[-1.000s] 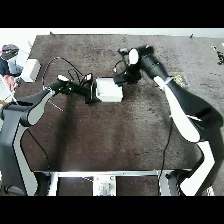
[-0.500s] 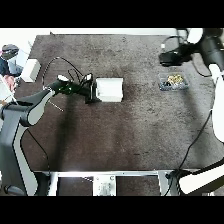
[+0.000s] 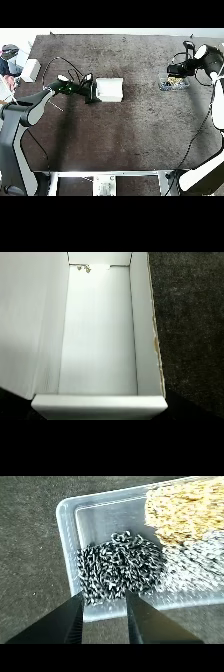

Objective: Fold the box and place the chain.

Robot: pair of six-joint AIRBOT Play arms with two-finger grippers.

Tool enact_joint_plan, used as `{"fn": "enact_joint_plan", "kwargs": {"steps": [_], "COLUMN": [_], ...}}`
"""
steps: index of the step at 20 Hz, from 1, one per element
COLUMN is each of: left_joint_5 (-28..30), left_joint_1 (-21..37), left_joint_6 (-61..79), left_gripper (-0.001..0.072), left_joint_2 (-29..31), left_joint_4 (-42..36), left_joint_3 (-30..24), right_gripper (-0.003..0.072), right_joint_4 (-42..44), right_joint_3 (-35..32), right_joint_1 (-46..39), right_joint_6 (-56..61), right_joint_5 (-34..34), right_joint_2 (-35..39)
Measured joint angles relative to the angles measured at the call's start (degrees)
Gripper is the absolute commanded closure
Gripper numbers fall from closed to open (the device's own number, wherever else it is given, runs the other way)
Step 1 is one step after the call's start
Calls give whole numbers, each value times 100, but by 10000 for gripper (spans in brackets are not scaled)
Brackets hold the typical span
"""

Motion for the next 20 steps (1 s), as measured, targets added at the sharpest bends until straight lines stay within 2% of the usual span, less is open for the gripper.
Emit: {"fn": "enact_joint_plan", "kwargs": {"steps": [10, 11, 12, 15, 16, 20], "left_joint_5": [0, 0, 0, 0, 0, 0], "left_joint_1": [0, 0, 0, 0, 0, 0], "left_joint_6": [0, 0, 0, 0, 0, 0], "left_gripper": [240, 240, 240, 240, 240, 240], "left_joint_2": [0, 0, 0, 0, 0, 0], "left_joint_4": [2, 0, 0, 0, 2, 2], "left_joint_3": [0, 2, 2, 2, 2, 0], "right_gripper": [464, 522, 618, 618, 674, 676], "right_joint_4": [59, 57, 55, 52, 50, -39], "right_joint_3": [-13, -13, -13, -13, -13, -15], "right_joint_1": [74, 74, 74, 85, 87, 92], "right_joint_6": [-240, -245, -264, -350, -361, -393], "right_joint_5": [109, 109, 109, 114, 114, 166], "right_joint_2": [-590, -603, -614, -629, -632, -509]}}
